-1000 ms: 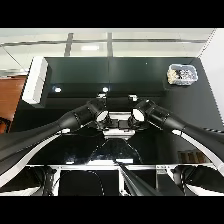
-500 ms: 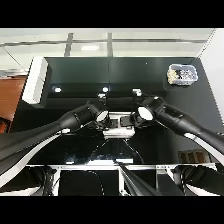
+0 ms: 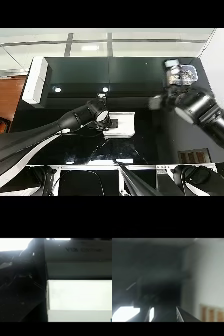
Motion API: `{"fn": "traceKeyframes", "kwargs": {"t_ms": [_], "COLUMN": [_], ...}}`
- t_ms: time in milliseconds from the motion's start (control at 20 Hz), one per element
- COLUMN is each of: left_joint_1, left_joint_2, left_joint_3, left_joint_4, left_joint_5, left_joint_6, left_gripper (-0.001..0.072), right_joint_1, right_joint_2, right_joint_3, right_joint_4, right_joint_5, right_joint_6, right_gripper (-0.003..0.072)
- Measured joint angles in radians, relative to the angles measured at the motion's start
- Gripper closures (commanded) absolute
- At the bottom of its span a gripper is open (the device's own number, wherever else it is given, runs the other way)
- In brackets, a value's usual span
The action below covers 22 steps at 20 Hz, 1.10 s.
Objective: Fold the box and place the chain.
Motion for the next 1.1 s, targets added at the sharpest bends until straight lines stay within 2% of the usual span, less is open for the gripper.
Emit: {"fn": "traceKeyframes", "kwargs": {"t_ms": [50, 100, 200, 300, 450, 600, 800, 950, 1100], "left_joint_1": [0.000, 0.000, 0.000, 0.000, 0.000, 0.000, 0.000, 0.000, 0.000], "left_joint_2": [0.000, 0.000, 0.000, 0.000, 0.000, 0.000, 0.000, 0.000, 0.000], "left_joint_3": [0.000, 0.000, 0.000, 0.000, 0.000, 0.000, 0.000, 0.000, 0.000], "left_joint_4": [0.000, 0.000, 0.000, 0.001, 0.001, 0.001, 0.001, 0.001, 0.001], "left_joint_5": [0.000, 0.000, 0.000, 0.000, 0.000, 0.000, 0.000, 0.000, -0.001], "left_joint_6": [0.000, 0.000, 0.000, 0.000, 0.000, 0.000, 0.000, 0.000, 0.000], "left_gripper": [0.0683, 0.0683, 0.0683, 0.0683, 0.0683, 0.0683, 0.0683, 0.0683, 0.0683], "right_joint_1": [-0.063, -0.130, -0.277, -0.412, -0.546, -0.648, -0.739, -0.769, -0.790], "right_joint_2": [0.000, -0.007, -0.050, -0.130, -0.288, -0.503, -0.788, -0.921, -0.997], "right_joint_3": [-0.012, -0.026, -0.055, -0.054, 0.066, 0.318, 0.681, 0.832, 0.896], "right_joint_4": [-0.041, -0.059, -0.018, 0.135, 0.288, 0.354, 0.387, 0.401, 0.402], "right_joint_5": [-0.047, -0.100, -0.244, -0.387, -0.480, -0.404, -0.206, -0.142, -0.135], "right_joint_6": [0.003, 0.015, 0.019, -0.055, -0.169, -0.222, -0.278, -0.313, -0.329], "right_gripper": [0.0240, -0.0029, -0.0024, -0.0023, -0.0019, -0.0019, -0.0018, -0.0018, -0.0018]}}
